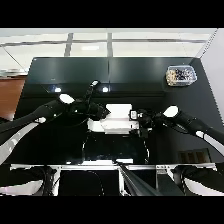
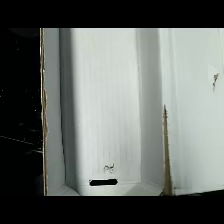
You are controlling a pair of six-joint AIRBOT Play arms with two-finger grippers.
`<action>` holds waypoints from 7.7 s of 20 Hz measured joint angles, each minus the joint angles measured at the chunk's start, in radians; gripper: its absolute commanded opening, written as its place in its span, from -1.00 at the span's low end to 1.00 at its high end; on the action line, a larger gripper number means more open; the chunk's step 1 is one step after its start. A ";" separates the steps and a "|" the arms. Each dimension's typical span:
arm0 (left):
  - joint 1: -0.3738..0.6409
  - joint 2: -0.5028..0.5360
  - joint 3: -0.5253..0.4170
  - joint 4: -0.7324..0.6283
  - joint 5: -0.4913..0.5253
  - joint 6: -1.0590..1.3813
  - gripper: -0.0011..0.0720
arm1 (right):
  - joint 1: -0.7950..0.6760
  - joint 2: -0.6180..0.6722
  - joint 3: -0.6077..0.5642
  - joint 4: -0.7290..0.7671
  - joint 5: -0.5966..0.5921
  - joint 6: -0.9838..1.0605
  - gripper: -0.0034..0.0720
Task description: Fold the box and place the chain.
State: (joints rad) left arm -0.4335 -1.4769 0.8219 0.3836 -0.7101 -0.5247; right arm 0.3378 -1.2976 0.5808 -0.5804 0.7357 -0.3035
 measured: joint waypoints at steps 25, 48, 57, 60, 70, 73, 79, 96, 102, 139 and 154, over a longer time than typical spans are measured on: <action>-0.033 0.243 -0.111 0.426 -0.090 0.546 0.02 | 0.000 0.000 0.000 0.000 0.000 0.000 -0.50; -0.115 0.137 -0.091 0.237 -0.052 0.547 0.02 | 0.000 0.000 0.000 0.000 0.000 0.000 -0.50; -0.093 0.216 -0.075 0.328 -0.093 0.478 -0.90 | 0.000 0.000 0.000 0.000 0.000 0.000 -0.50; -0.050 0.326 -0.062 0.407 -0.138 0.327 -0.90 | 0.000 0.000 0.000 0.000 0.000 0.000 -0.50; 0.314 0.330 -0.183 0.478 -0.312 -0.628 -0.90 | 0.000 0.000 0.000 0.000 0.000 0.000 -0.50; 0.370 0.204 -0.217 0.314 -0.333 -0.626 -0.90 | 0.000 0.000 0.000 0.000 0.000 0.000 -0.50; 0.299 0.051 -0.202 0.191 -0.322 -0.576 -0.90 | 0.000 0.000 0.000 0.000 0.000 0.000 -0.50; 0.243 0.008 -0.102 0.019 -0.449 -0.367 0.30 | 0.000 0.000 0.000 0.000 0.000 0.000 -0.50; 0.133 0.008 0.017 0.180 -0.433 -0.505 0.12 | 0.000 0.000 0.000 0.000 0.000 0.000 -0.50; -0.341 -0.106 0.367 1.049 -0.453 -1.538 -0.07 | 0.000 0.000 0.000 0.000 0.000 0.000 -0.50; -0.391 -0.166 0.444 1.112 -0.507 -1.708 -0.90 | 0.000 0.000 0.000 0.001 0.001 0.002 -0.50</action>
State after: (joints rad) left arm -0.8246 -1.6428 1.2663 1.4956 -1.2175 -2.2326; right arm 0.3378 -1.2976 0.5808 -0.5797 0.7364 -0.3012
